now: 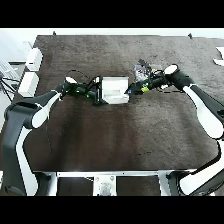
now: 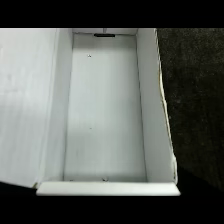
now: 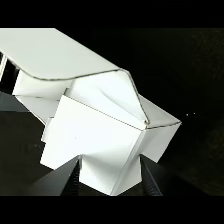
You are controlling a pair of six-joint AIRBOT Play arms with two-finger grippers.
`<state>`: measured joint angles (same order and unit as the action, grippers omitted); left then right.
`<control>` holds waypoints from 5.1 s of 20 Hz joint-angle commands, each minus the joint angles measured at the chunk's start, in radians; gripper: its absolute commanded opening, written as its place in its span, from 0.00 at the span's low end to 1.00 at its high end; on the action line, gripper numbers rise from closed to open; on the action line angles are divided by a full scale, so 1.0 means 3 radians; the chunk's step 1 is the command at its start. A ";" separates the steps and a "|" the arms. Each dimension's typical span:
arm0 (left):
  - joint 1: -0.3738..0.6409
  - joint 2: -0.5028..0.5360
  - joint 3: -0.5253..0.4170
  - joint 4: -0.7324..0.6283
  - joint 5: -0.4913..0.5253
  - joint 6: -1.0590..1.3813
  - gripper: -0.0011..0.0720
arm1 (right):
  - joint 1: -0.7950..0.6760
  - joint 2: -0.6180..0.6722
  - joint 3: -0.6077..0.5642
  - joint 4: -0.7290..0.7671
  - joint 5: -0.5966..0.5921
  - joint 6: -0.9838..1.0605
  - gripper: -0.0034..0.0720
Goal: Fold the box and place the chain.
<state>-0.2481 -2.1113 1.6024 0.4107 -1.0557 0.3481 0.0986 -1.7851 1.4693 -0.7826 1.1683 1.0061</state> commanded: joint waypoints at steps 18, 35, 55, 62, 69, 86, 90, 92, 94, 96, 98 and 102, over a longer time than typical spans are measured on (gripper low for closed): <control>-0.0001 0.0000 -0.0001 0.0000 0.0001 0.0001 0.73 | 0.0343 -0.0209 0.0409 -0.0928 -0.0148 0.0955 0.64; -0.0001 0.0000 -0.0001 0.0000 0.0000 0.0001 0.73 | 0.0853 -0.0233 0.0693 -0.2160 0.0005 0.2227 0.64; -0.0001 0.0000 -0.0001 0.0000 0.0001 0.0001 0.73 | 0.0966 -0.0781 0.1403 -0.2792 0.0595 0.2932 0.47; -0.0001 0.0000 0.0000 0.0000 0.0000 0.0001 0.73 | 0.1081 -0.0782 0.1405 -0.2744 0.0596 0.3092 0.18; -0.0001 0.0000 0.0000 0.0000 0.0001 0.0001 0.73 | 0.1101 -0.0782 0.1405 -0.2743 0.0587 0.3091 0.67; -0.0001 0.0001 -0.0001 0.0000 0.0001 0.0001 0.73 | 0.0752 0.0121 0.1437 -0.3217 0.0126 0.2532 0.73; -0.0001 0.0000 -0.0001 0.0000 0.0001 0.0001 0.73 | 0.0314 -0.0140 0.1428 -0.2993 -0.0305 0.2169 0.59; -0.0001 0.0001 0.0000 0.0000 0.0001 0.0001 0.73 | 0.0168 -0.0304 0.1429 -0.2768 -0.0394 0.1906 0.59; -0.0001 0.0000 0.0000 0.0000 0.0001 0.0001 0.73 | 0.0088 -0.0430 0.1429 -0.2655 -0.0552 0.1745 0.59; -0.0001 0.0000 -0.0001 0.0000 0.0000 0.0001 0.73 | 0.0051 -0.0514 0.1429 -0.2452 -0.0666 0.1567 0.59; -0.0001 0.0000 -0.0001 0.0000 0.0000 0.0001 0.73 | 0.0041 -0.0575 0.1429 -0.2234 -0.0704 0.1403 0.59; -0.0001 0.0000 -0.0001 0.0000 0.0001 0.0001 0.73 | 0.0043 -0.0687 0.1431 -0.2113 -0.0786 0.1340 0.58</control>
<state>-0.2478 -2.1113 1.6024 0.4107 -1.0554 0.3485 0.1169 -1.9663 1.8973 -1.4681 0.9642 1.4456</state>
